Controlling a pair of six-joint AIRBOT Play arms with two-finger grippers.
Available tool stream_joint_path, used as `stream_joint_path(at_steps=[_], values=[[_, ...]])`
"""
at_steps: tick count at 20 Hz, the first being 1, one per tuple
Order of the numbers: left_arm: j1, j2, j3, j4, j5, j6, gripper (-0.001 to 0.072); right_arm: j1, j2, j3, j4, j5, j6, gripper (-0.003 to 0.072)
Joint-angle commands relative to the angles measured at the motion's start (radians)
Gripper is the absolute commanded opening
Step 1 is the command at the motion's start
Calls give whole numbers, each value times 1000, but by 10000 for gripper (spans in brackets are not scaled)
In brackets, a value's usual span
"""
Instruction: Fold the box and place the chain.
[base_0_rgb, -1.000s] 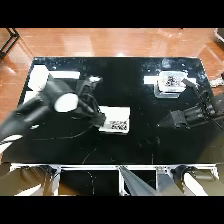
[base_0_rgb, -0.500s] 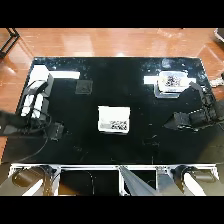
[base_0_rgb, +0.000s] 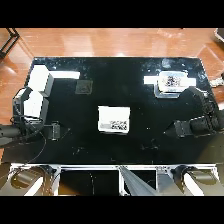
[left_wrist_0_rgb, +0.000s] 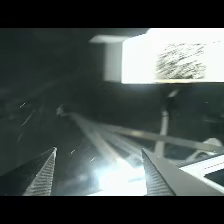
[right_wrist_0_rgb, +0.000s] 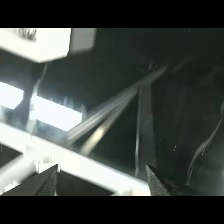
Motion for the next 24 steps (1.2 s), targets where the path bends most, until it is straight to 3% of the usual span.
stream_joint_path(at_steps=[1,4,6,10,13,17,20,24], values=[[8,-41,-8,-47,95,136,626,4,5,-5,-4,256,83,708],[8,-125,-8,-38,59,165,626,5,-20,-1,113,412,-92,709],[8,-169,-8,-39,54,165,626,28,-67,34,167,370,-255,709],[8,-178,-7,-37,64,185,626,106,-202,121,140,475,-280,708],[8,-178,-7,9,36,193,625,254,-358,185,132,529,-290,707],[7,-180,-7,58,124,192,626,417,-527,303,119,658,-322,707],[6,-180,-7,55,164,204,626,476,-599,334,119,648,-361,707],[6,-183,-7,31,164,205,626,506,-614,335,132,545,-402,707]])
